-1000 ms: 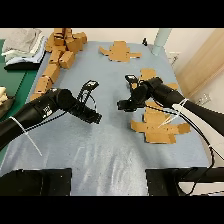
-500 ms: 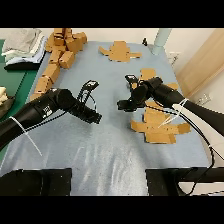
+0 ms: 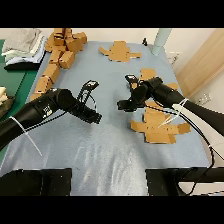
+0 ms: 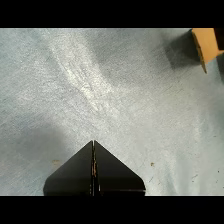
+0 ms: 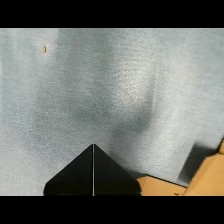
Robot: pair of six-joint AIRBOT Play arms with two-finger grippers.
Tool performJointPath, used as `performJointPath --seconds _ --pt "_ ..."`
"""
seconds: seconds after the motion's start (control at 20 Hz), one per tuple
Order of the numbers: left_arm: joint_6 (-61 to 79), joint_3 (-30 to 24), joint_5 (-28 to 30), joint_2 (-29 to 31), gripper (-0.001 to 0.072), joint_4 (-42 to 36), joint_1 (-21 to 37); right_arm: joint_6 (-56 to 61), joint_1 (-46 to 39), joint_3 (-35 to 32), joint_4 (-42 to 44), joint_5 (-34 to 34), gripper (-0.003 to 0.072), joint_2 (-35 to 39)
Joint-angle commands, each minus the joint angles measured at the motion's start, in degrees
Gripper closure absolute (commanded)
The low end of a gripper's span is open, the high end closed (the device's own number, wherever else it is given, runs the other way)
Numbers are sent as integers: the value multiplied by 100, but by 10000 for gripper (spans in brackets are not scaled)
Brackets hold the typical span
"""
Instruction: Fold the box.
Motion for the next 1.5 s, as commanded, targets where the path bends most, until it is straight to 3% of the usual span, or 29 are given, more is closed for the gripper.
performJointPath --seconds 0.0,0.15,0.4,0.7,0.75,0.85,0.95,1.0,1.05,1.15,1.25,1.3,1.35,1.4,1.45 --pt "2 7 15 -4 696 -2 0 59 -2 4 105 2 683 -2" --pt "0 7 345 -4 696 -11 0 92 -2 7 391 138 682 -2" --pt "2 7 463 -4 696 -17 0 1008 0 9 579 527 682 -2" --pt "0 7 540 -4 696 -26 0 977 -83 153 398 621 681 24" --pt "0 7 564 -4 697 -26 0 859 -289 470 96 184 653 68" --pt "0 7 643 -4 696 -26 0 789 -909 1279 -973 -1320 352 111" --pt "0 7 654 -4 696 -26 -2 579 -1742 1681 -2312 -2557 337 127" --pt "0 7 643 -4 695 -46 0 372 -2208 1650 -2559 -2787 337 133" --pt "0 7 651 -4 695 -52 -2 105 -2750 1541 -2450 -2911 329 131" --pt "2 7 656 -4 694 -149 0 -627 -3742 1224 -1827 -3060 231 129" --pt "35 7 658 -4 693 -299 0 -1255 -4533 876 -1416 -3132 205 131" --pt "44 7 675 -4 566 -354 -2 -1502 -4865 704 -1292 -3182 205 131" --pt "42 7 675 -4 188 -463 0 -1661 -5119 542 -1172 -3272 205 136" --pt "42 7 680 -4 28 -568 0 -1862 -5333 367 -990 -3377 205 142" --pt "42 7 688 -4 28 -678 0 -2072 -5521 164 -702 -3421 205 164"
